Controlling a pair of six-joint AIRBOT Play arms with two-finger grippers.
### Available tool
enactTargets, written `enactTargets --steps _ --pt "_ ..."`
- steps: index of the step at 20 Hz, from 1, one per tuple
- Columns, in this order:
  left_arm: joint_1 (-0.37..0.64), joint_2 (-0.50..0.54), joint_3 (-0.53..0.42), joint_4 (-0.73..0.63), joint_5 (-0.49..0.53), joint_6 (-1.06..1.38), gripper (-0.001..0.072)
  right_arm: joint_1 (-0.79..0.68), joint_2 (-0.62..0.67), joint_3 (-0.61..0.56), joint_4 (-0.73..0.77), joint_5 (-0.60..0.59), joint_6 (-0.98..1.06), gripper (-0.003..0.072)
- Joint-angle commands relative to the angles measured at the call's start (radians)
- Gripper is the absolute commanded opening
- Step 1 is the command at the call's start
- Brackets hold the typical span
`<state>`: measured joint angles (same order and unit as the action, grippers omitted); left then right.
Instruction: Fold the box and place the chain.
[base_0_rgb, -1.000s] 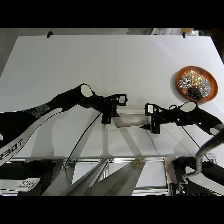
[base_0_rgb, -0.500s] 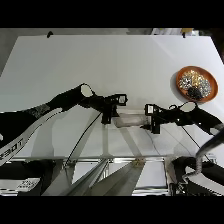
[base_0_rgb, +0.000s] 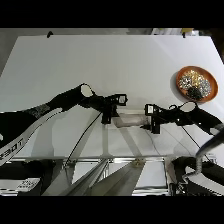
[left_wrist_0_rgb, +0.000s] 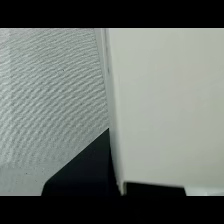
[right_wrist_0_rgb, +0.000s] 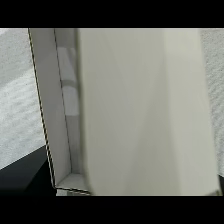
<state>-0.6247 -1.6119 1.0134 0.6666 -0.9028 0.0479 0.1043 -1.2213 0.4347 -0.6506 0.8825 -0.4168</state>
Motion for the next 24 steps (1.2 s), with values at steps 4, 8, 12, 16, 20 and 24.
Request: enactTargets --steps 4,8,12,16,20,24 --pt "0.0 0.001 0.001 0.0 -0.001 0.0 0.0011 0.0 0.0 0.0 0.0 0.0 0.0 0.0403" --pt "0.0 0.001 0.001 0.0 -0.01 0.0 0.0011 0.0 0.0 0.0 0.0 0.0 0.0 0.0403" --pt "0.008 0.001 0.001 0.0 -0.038 -0.007 0.0023 0.0 0.0 -0.001 0.0 0.0 0.0 0.0403" --pt "0.04 0.019 0.001 0.005 -0.06 -0.027 0.0641 0.0 0.0 -0.001 0.0 0.0 0.0 0.0403" --pt "0.082 0.069 0.001 0.101 -0.065 -0.154 0.0649 0.0 0.0 -0.001 0.0 0.0 0.0 0.0403" --pt "0.089 0.168 0.001 0.448 -0.097 -0.471 0.0591 0.0 0.0 0.0 0.0 0.0 0.0 0.0403"
